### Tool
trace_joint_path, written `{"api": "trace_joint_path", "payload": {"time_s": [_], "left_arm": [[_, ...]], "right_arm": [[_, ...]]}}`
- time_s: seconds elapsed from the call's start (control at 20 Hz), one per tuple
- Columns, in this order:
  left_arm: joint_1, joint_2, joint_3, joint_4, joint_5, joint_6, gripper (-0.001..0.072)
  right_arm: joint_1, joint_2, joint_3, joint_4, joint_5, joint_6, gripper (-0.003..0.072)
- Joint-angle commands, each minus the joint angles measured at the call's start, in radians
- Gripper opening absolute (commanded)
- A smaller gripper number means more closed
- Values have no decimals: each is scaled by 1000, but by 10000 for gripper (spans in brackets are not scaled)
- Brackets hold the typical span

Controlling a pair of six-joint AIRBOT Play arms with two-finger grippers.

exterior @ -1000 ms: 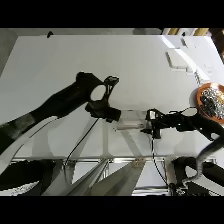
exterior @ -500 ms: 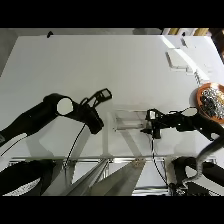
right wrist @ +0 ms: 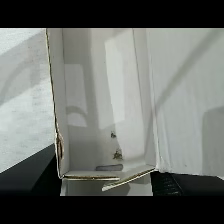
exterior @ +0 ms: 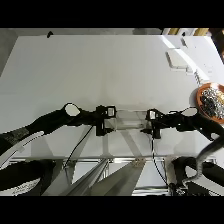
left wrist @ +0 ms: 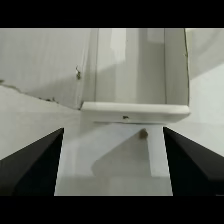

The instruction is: Fold the box and place the chain.

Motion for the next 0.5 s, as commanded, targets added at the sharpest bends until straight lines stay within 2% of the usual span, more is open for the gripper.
{"api": "trace_joint_path", "payload": {"time_s": [0.0, 0.3, 0.45], "left_arm": [[-4, -20, -4, -85, 19, 98, 694], [-5, -20, -4, -83, -3, 104, 694], [-10, -21, -4, -84, -8, 188, 694]], "right_arm": [[0, 1, 0, 0, 0, 0, 408], [0, 1, 0, 0, 0, 0, 408], [0, 1, 0, 0, 0, 0, 408]]}}
